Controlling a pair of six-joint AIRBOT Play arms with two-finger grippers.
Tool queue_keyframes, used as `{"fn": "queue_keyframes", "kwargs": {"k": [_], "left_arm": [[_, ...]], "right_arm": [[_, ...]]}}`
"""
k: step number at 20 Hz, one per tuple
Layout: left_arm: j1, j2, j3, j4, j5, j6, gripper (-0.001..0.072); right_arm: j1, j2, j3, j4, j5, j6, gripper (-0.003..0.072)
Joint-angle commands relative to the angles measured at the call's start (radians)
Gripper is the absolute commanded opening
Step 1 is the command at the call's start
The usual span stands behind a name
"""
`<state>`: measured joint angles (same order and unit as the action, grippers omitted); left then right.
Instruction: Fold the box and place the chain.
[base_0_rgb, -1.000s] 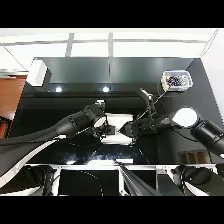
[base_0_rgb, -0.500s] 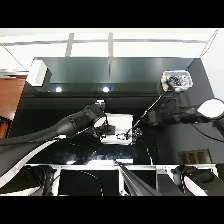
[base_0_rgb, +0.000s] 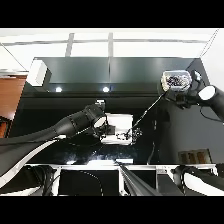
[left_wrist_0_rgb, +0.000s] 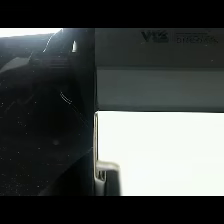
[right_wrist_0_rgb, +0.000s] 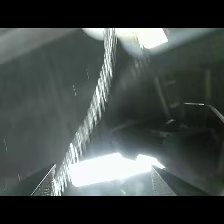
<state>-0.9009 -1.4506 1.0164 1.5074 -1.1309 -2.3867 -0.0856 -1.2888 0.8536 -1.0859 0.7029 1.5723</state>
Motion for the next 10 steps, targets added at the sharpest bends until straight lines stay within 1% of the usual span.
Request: {"fn": "queue_keyframes", "kwargs": {"k": [1, 3, 4, 5, 6, 7, 9, 10], "left_arm": [[0.001, -0.001, 0.0, 0.0, -0.005, 0.0, 0.0032], [0.001, -0.001, 0.0, 0.0, -0.005, 0.0, 0.0032], [0.001, -0.001, 0.0, 0.0, -0.005, 0.0, 0.0032], [0.001, -0.001, 0.0, 0.0, -0.005, 0.0, 0.0032], [0.001, -0.001, 0.0, 0.0, -0.005, 0.0, 0.0032], [0.001, -0.001, 0.0, 0.0, -0.005, 0.0, 0.0032], [0.0, -0.001, 0.0, 0.0, -0.005, 0.0, 0.0032], [0.0, -0.001, 0.0, 0.0, -0.005, 0.0, 0.0032]], "right_arm": [[-0.01, -0.181, 0.145, 0.09, -0.028, 0.002, 0.0695], [-0.009, -0.237, 0.19, 0.096, -0.016, 0.003, 0.0693], [-0.009, -0.254, 0.199, 0.095, -0.006, 0.003, 0.0679], [-0.009, -0.263, 0.199, 0.091, 0.002, 0.002, 0.0517], [-0.009, -0.269, 0.199, 0.087, 0.009, 0.0, 0.0376], [-0.009, -0.273, 0.199, 0.087, 0.012, -0.022, 0.0192], [-0.01, -0.272, 0.199, 0.089, 0.016, -0.05, 0.0008], [-0.01, -0.268, 0.2, 0.092, 0.031, -0.058, 0.0013]]}}
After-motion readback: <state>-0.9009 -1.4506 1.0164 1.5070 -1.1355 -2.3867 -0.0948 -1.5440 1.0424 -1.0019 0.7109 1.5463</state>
